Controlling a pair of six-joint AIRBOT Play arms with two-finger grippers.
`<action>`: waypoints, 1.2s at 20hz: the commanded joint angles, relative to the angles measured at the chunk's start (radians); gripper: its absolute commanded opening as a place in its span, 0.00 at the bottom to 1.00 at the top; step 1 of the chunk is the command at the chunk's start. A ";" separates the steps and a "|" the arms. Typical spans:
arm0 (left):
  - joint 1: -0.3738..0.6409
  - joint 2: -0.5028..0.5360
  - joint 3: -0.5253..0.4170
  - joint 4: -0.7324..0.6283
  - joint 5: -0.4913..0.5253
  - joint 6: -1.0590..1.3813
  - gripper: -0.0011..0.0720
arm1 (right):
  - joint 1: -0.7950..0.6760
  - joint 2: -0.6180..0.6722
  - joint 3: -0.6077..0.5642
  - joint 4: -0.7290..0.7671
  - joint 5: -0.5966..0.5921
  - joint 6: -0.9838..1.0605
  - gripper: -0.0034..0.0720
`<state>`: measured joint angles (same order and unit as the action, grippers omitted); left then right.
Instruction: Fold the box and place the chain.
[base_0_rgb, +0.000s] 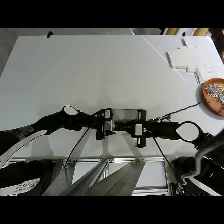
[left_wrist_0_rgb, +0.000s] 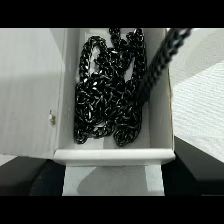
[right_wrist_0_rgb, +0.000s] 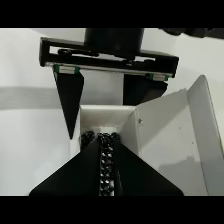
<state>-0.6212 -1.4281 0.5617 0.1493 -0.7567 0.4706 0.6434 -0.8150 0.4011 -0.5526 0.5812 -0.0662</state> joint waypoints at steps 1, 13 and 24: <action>0.000 -0.001 0.000 0.000 0.000 0.000 0.30 | 0.023 -0.039 0.011 -0.034 -0.065 0.017 0.27; 0.000 -0.001 0.000 0.000 0.000 0.000 0.30 | -0.412 0.033 0.178 -0.525 0.479 0.069 0.30; 0.000 -0.001 0.000 0.000 0.000 0.000 0.30 | -0.360 -0.132 0.064 -0.546 0.368 -0.065 0.31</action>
<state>-0.6212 -1.4281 0.5617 0.1493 -0.7567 0.4706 0.2581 -0.9070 0.4911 -1.0904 0.9676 -0.0551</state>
